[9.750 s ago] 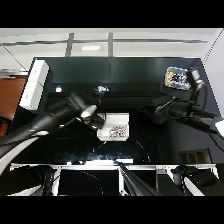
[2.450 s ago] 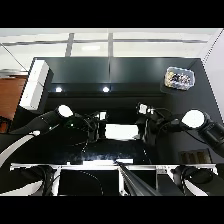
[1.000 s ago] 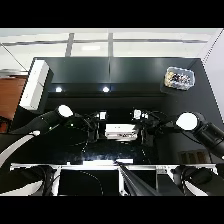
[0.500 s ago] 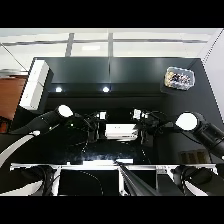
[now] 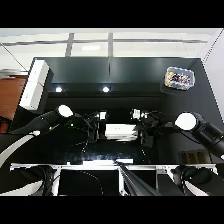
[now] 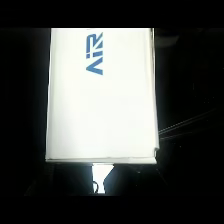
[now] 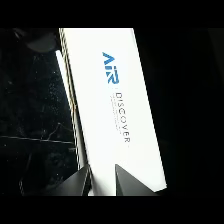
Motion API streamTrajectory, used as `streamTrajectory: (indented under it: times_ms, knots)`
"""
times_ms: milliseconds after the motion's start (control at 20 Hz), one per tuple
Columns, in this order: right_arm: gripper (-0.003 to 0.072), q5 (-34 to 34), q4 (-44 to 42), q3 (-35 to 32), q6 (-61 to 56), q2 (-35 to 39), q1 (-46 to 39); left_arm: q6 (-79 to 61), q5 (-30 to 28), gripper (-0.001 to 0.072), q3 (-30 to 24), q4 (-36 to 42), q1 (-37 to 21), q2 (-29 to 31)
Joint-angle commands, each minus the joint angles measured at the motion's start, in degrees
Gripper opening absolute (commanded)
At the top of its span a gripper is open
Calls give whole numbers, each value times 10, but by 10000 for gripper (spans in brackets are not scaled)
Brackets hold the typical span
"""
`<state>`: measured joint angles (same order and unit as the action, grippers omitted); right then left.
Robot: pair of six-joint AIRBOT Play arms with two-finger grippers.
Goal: Fold the box and place the chain.
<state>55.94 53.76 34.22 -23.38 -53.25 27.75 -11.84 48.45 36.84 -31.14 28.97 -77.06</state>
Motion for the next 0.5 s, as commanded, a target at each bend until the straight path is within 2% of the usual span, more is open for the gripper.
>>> streamTrajectory:
  times_ms: [0,450]
  knots:
    - [209,2,1,-1,-2,-6,10,1,0,483,0,0,0,0]
    - [209,15,21,17,-91,-1,11,1,0,483,0,0,0,0]
